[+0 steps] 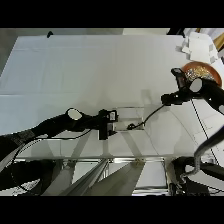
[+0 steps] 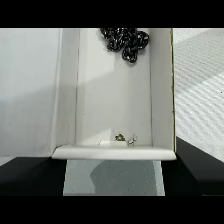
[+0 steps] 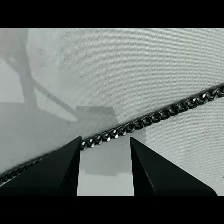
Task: Fold the box and place the chain.
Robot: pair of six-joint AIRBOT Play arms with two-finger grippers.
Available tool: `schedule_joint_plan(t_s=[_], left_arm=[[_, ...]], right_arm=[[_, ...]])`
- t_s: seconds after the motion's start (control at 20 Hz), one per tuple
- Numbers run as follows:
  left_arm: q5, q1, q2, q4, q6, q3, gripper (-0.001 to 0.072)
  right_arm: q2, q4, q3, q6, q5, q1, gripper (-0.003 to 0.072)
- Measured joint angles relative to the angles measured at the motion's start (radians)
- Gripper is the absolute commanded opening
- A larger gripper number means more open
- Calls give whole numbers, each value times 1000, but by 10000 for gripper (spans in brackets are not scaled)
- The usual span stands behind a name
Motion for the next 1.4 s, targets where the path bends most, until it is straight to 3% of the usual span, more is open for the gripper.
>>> schedule_joint_plan(t_s=[0.25,0.45,0.5,0.9,1.4], left_arm=[[0,0,0,0,0,0,413],[0,0,0,0,0,0,413],[0,0,0,0,0,0,413],[0,0,0,0,0,0,413],[0,0,0,0,0,0,413]], right_arm=[[-45,-3,0,3,-2,0,331],[-64,-11,2,16,-2,-1,34],[-66,-11,2,19,0,-1,15],[10,17,0,21,42,0,14],[374,300,0,-100,248,1,14]])
